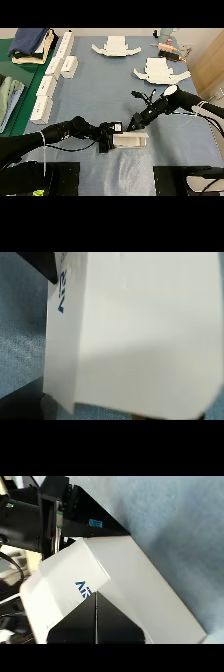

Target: Fold the box.

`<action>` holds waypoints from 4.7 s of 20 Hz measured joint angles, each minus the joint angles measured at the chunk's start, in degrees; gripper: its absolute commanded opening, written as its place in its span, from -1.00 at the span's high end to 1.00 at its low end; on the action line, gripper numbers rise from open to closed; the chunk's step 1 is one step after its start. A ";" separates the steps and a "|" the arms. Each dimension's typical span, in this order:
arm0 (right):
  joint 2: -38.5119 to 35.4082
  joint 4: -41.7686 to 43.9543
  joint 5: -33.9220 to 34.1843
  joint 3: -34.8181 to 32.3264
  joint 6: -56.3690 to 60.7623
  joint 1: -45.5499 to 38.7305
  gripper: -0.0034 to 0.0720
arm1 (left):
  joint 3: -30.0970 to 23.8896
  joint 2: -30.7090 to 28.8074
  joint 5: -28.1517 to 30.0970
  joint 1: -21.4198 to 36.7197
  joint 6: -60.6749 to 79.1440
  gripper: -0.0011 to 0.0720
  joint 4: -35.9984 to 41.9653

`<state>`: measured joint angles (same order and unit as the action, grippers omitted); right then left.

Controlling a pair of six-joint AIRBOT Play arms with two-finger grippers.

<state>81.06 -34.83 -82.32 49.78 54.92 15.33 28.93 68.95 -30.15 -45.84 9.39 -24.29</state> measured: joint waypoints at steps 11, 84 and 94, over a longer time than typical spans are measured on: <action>-21.35 -17.62 18.82 -5.64 -2.80 14.99 0.91 | 0.00 0.00 0.02 0.00 0.02 -0.14 0.02; -37.64 -71.84 44.68 -21.92 10.23 48.63 -0.05 | 0.00 0.00 0.11 0.02 0.04 -0.14 -0.04; -37.48 -65.02 44.19 -23.32 8.09 48.57 0.22 | 0.00 0.00 -0.24 0.00 0.09 -0.14 -0.02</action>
<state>43.57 -99.85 -38.13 26.46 63.00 63.90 28.93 68.95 -30.39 -45.84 9.47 -24.32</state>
